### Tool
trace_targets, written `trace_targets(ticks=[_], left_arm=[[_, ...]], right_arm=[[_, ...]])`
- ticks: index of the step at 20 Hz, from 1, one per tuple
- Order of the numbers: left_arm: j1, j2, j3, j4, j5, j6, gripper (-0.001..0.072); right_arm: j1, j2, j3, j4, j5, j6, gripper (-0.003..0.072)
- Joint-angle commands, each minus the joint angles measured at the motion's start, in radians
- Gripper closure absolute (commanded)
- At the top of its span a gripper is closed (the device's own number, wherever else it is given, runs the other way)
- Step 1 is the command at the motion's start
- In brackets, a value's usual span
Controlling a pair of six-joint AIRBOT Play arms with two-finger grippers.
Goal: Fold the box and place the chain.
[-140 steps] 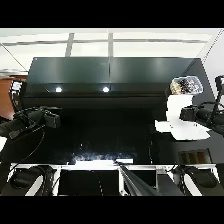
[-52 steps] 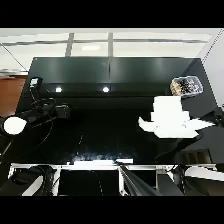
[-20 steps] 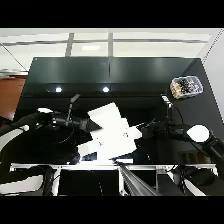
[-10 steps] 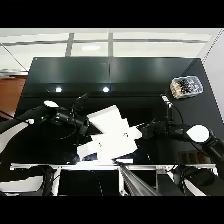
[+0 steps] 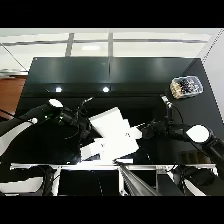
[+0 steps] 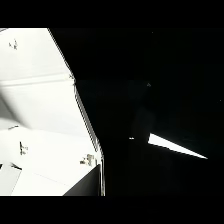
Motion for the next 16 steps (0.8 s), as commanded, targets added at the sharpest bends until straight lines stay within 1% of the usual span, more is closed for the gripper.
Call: trace_targets(ticks=[1,4,6,9,12,13,16], left_arm=[[-0.003,-0.001,0.001,0.007,0.037,-0.054,0.0223],[0.0,0.0,-0.008,-0.025,0.034,-0.079,0.0223],[0.011,0.0,-0.034,-0.031,0.035,-0.08,0.0223],[0.04,0.0,-0.09,-0.121,0.042,-0.06,0.0223],[0.033,0.0,-0.098,-0.134,0.054,-0.044,0.0226],[0.032,0.0,-0.098,-0.134,0.06,-0.043,0.0256],[0.032,0.0,-0.098,-0.116,0.049,-0.037,0.0311]], right_arm=[[0.001,0.0,-0.001,-0.001,-0.001,0.001,0.0665],[0.001,0.0,-0.001,0.0,-0.003,0.001,0.0665],[0.001,0.0,-0.001,0.0,-0.005,0.001,0.0665],[0.001,0.0,-0.001,-0.001,-0.008,0.0,0.0665],[0.001,0.0,-0.001,-0.001,-0.012,0.0,0.0665],[0.001,0.0,-0.001,0.0,-0.011,0.0,0.0665],[0.001,0.0,-0.001,-0.001,-0.012,0.0,0.0665]])
